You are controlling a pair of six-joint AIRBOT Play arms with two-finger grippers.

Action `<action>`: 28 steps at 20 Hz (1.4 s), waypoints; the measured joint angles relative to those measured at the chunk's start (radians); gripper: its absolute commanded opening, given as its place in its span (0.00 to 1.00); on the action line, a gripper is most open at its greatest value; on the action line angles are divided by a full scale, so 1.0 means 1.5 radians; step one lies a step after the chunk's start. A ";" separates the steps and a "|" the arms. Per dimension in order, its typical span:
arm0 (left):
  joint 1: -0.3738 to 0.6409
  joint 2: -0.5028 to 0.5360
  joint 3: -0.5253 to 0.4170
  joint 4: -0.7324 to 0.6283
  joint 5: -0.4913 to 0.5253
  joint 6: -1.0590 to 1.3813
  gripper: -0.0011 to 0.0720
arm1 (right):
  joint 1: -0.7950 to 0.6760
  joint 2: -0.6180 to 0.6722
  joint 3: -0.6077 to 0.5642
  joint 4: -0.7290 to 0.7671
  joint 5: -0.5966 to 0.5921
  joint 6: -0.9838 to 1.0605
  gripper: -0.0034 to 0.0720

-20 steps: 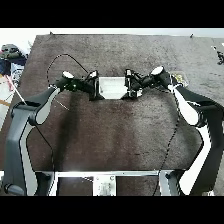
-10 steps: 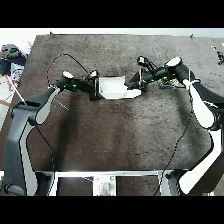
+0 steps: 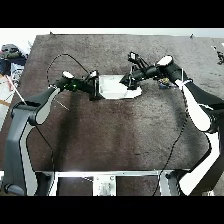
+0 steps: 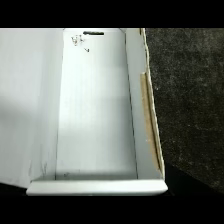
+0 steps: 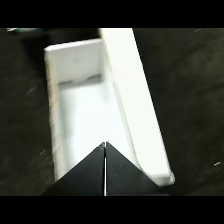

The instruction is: Fold the box and place the chain.

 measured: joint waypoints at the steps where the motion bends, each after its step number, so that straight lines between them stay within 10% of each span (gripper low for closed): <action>1: 0.000 0.000 0.000 0.000 0.000 0.000 0.66 | 0.004 -0.001 0.000 0.000 -0.034 0.001 0.06; 11: 0.000 0.000 0.000 0.000 0.000 -0.001 0.66 | 0.012 -0.051 -0.001 -0.008 -0.161 0.002 0.06; 27: 0.000 0.000 0.000 0.000 -0.001 0.000 0.66 | -0.009 0.024 -0.002 -0.030 -0.086 -0.033 0.07; 28: 0.000 0.000 0.000 0.000 -0.001 0.000 0.66 | -0.017 0.037 -0.002 -0.043 -0.055 -0.033 0.22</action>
